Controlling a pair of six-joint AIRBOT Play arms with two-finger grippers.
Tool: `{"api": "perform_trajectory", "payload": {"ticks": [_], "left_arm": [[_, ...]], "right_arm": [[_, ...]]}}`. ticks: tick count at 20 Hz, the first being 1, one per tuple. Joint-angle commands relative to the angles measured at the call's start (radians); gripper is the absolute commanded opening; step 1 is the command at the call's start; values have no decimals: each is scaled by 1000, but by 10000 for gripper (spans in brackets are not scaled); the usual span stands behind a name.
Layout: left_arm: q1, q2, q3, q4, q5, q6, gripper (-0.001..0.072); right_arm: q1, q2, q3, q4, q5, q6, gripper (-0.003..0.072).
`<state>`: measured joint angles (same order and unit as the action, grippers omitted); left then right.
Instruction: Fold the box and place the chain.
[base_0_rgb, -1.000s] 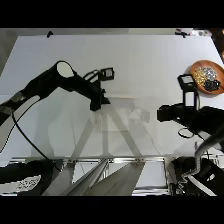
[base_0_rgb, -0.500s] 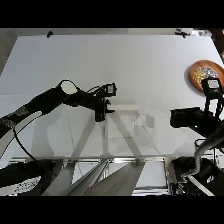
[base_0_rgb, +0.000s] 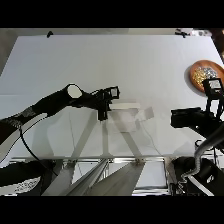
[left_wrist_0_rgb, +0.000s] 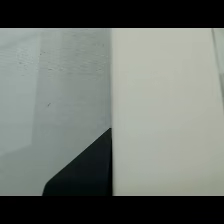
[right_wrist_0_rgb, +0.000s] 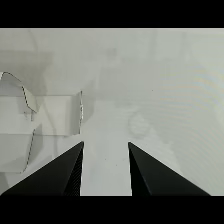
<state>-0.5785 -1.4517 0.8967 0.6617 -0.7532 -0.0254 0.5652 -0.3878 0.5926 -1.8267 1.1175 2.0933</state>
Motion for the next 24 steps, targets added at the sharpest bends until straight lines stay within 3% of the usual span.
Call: {"api": "perform_trajectory", "payload": {"ticks": [1, 4, 6, 9, 12, 24], "left_arm": [[-21, -19, 0, 5, 24, 2, 12], [-21, -29, 0, -11, 52, 3, 10], [-20, -31, 0, -95, 73, 52, 8], [-20, -31, 0, -210, 10, 278, 5], [-18, -31, 0, -216, -43, 362, 5], [-18, -84, 0, -197, -13, 361, 7]], "right_arm": [[0, 1, 0, 3, -5, 0, 322], [0, 1, 0, 3, -8, 0, 322], [0, 1, 0, 3, -12, 0, 322], [0, 1, 0, 3, -14, 0, 322], [0, 1, 0, 3, -14, 0, 322], [0, 1, 0, 10, -14, 0, 322]]}}
